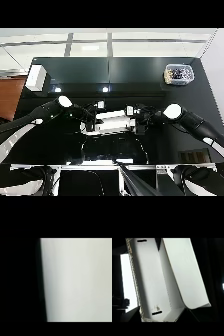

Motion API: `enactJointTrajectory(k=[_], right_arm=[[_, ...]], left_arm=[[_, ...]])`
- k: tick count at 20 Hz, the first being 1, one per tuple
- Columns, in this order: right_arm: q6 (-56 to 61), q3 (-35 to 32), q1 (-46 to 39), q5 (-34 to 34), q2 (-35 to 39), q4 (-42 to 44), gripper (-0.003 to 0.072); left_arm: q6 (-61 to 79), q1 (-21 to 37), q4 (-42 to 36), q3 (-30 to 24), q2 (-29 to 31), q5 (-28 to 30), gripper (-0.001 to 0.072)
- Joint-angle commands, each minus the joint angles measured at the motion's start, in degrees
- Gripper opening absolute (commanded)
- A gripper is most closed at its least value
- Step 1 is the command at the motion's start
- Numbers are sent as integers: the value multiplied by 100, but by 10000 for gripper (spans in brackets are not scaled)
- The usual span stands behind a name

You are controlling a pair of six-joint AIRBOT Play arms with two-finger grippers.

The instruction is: Fold the box and place the chain.

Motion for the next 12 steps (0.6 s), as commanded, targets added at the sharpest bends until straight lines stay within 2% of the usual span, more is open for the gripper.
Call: enactJointTrajectory(k=[1, 12], right_arm=[[-348, 7, -212, 76, -42, 236, 705], [-433, -33, -50, 332, -389, 483, 705]], left_arm=[[7, -4, 4, 0, -4, 7, 25], [7, -4, 4, 0, -4, 4, 25]])
